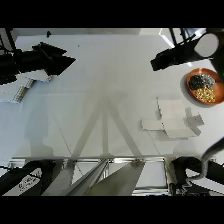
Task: Fold the box and place the chain.
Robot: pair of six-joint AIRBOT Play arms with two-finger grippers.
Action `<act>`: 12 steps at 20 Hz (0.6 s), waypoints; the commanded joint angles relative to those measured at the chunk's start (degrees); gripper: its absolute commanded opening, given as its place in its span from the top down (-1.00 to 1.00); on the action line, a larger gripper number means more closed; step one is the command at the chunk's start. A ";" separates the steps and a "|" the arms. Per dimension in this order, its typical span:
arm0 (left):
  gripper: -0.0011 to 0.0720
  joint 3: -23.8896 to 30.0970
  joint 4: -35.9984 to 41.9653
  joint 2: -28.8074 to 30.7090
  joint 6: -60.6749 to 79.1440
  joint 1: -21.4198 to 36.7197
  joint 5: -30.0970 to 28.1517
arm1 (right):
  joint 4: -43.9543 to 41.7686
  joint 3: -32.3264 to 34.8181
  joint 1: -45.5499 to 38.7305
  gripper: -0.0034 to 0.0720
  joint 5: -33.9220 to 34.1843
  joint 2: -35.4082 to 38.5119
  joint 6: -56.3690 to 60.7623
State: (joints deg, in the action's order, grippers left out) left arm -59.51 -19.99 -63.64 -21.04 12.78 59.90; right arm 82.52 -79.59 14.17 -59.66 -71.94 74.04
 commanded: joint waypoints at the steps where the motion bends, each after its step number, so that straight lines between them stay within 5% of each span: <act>1: -0.93 -0.04 0.00 -0.02 0.00 0.00 -0.02 | 4.33 -3.21 -0.02 0.88 -2.51 4.59 3.45; 5: -0.93 -0.04 0.00 -0.02 0.00 0.00 -0.02 | 13.70 -3.85 -0.02 0.87 -11.13 12.46 3.98; 6: -0.93 -0.04 0.00 -0.02 0.00 0.00 0.00 | 17.27 -3.85 -0.02 0.76 -15.50 13.86 4.02; 8: -0.93 -0.04 0.00 -0.02 0.00 0.00 -0.02 | 25.33 -3.85 -0.04 0.13 -25.64 14.80 5.20; 12: -0.93 -0.04 0.00 -0.02 0.00 0.00 -0.02 | 28.15 -3.82 -6.88 -0.13 -34.07 13.88 5.29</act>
State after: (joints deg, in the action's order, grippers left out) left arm -59.53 -19.99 -63.64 -21.06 12.78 59.88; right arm 106.26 -83.33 11.25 -85.08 -58.33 78.74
